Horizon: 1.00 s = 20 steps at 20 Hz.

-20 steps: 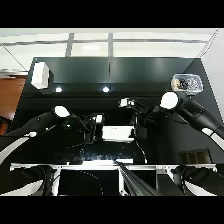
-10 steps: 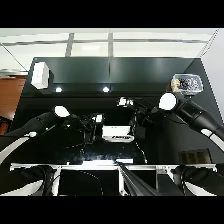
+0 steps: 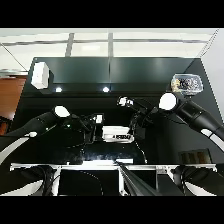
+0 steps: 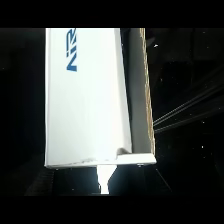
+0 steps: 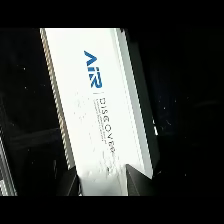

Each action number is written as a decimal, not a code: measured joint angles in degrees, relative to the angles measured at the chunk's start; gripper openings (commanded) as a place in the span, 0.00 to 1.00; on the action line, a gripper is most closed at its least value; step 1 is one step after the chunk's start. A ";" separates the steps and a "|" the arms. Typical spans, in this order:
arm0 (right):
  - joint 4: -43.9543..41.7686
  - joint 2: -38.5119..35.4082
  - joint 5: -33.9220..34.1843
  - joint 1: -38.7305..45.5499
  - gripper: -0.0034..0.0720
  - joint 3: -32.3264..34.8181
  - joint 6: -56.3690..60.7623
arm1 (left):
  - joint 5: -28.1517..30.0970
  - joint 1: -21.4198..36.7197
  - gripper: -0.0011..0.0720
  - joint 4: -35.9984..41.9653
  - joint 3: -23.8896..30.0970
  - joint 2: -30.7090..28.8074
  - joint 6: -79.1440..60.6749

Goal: Fold the box and place the chain.

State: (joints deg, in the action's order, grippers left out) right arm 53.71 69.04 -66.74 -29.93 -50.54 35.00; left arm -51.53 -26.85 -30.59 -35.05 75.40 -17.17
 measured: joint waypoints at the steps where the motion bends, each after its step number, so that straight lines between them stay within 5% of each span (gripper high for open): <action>1: 0.02 0.00 -0.13 0.00 0.44 0.02 0.02 | 0.00 0.00 0.57 0.00 0.00 0.00 0.00; 6: 0.52 0.00 -0.04 0.00 0.46 0.02 0.13 | 0.00 0.00 0.57 0.00 0.00 0.00 0.04; 8: 0.74 0.00 -0.02 0.00 0.60 0.00 0.15 | 0.02 0.00 0.57 0.00 0.00 0.00 0.04; 20: 3.69 0.00 1.95 -1.46 0.61 0.02 -0.17 | 0.11 0.00 0.57 0.02 0.00 0.00 0.15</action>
State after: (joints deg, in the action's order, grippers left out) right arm 57.41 69.04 -64.79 -31.40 -50.52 34.83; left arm -51.42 -26.85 -30.57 -35.05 75.40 -17.02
